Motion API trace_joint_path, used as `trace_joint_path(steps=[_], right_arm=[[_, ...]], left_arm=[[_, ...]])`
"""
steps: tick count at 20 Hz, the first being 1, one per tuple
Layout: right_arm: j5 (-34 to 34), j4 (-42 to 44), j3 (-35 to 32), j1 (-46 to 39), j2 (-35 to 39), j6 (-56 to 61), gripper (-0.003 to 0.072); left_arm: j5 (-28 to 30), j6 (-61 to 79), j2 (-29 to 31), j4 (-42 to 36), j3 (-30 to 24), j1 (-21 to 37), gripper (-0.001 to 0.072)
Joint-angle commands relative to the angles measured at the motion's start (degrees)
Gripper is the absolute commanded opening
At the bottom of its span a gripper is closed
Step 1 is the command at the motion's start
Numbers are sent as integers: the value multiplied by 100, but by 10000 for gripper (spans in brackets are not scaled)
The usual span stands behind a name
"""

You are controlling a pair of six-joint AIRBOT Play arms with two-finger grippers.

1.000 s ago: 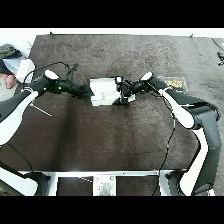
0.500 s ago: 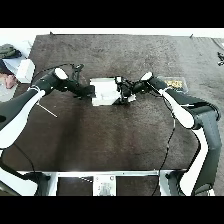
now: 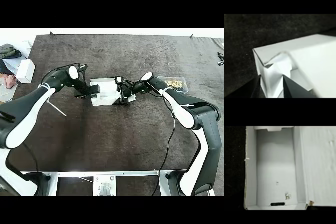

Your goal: Fold the box and place the chain.

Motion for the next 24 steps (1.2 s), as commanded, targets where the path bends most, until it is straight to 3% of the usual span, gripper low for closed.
trace_joint_path(steps=[1,6,16,24], right_arm=[[2,0,-2,4,-4,2,368],[2,0,-2,4,-4,2,368],[0,0,-2,4,-4,2,368],[0,0,-2,4,-4,2,368]], left_arm=[[-887,-896,-348,785,715,-157,296],[-953,-1746,-529,1126,925,-295,296],[-999,-2175,-894,1473,1270,-372,295],[-1001,-1622,-918,1497,1268,-407,283]])
